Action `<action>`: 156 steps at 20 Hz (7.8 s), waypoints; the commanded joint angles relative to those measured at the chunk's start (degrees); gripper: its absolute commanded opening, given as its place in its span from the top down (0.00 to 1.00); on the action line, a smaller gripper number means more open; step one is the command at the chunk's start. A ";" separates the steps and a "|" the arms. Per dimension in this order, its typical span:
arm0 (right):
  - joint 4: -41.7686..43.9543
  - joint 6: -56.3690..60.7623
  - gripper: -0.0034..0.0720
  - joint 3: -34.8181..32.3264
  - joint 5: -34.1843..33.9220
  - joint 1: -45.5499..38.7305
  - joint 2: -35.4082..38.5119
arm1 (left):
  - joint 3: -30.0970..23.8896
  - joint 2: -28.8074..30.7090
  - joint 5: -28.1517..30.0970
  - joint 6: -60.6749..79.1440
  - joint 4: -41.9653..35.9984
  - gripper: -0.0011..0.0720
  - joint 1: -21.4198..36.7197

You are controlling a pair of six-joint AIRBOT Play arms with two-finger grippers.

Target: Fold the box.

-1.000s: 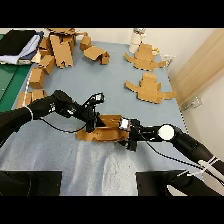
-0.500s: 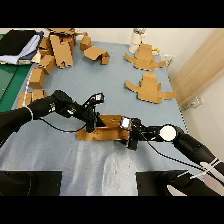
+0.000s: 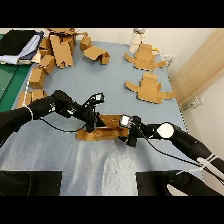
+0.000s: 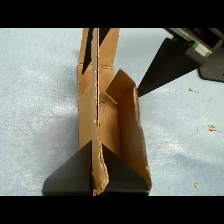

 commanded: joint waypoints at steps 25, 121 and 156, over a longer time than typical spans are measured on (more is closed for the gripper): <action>12.26 -20.90 0.00 12.83 20.44 -10.86 -22.25 | 0.00 -0.02 0.02 0.02 0.00 0.97 0.00; 15.87 -37.00 0.21 7.78 14.49 -10.49 -21.99 | -3.43 17.00 -21.99 -71.12 29.42 0.97 0.61; 15.63 -36.87 0.21 7.78 14.49 -10.49 -21.99 | 7.69 -5.11 5.70 -45.79 -1.49 0.97 -0.24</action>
